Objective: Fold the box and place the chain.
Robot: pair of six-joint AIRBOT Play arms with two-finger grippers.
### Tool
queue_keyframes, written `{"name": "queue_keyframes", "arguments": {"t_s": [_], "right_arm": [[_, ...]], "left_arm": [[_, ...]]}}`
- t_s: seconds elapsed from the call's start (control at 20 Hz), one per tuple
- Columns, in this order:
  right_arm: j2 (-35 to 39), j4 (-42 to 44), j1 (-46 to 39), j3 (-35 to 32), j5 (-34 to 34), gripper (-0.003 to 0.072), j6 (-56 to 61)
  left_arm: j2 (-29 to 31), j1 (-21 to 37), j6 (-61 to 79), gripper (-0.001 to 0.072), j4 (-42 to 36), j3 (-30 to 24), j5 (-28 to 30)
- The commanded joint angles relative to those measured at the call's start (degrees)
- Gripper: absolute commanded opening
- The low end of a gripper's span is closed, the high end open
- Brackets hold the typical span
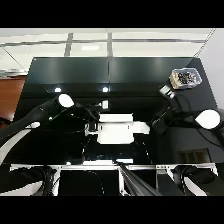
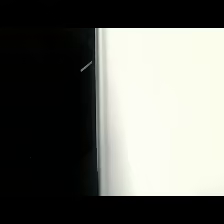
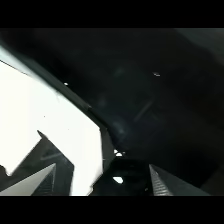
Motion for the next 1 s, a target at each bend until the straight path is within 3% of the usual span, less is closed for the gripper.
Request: {"name": "queue_keyframes", "arguments": {"t_s": [0.0, 0.2, 0.3, 0.6, 0.85, 0.95], "right_arm": [[-1.0, 0.3, 6.8, -3.7, -6.8, 0.0720, -5.4], [-2.9, 0.3, 12.6, -6.2, -11.3, 0.0717, -19.8], [-3.7, 1.0, 14.6, -6.4, -9.8, 0.0711, -31.1], [-10.8, 4.7, 14.5, -6.4, -8.5, 0.0711, -39.7], [-14.3, 19.0, 16.8, -6.4, -17.3, 0.0711, -42.2], [-13.9, 20.5, 17.1, -6.1, -20.8, 0.0711, -42.2]], "left_arm": [[-2.9, -1.7, 1.7, 0.0027, 4.3, 0.4, 4.5], [-4.0, -1.6, 1.1, 0.0027, 4.3, 0.4, 4.4], [-4.0, -1.6, -0.6, 0.0027, 4.3, 0.4, 4.4], [-4.0, -1.6, -1.8, 0.0027, 4.3, 0.4, 4.1], [-4.0, -1.7, -1.8, 0.0027, 4.3, 0.4, 4.0], [-4.0, -1.7, -1.8, 0.0027, 4.3, 0.4, 3.9]]}}
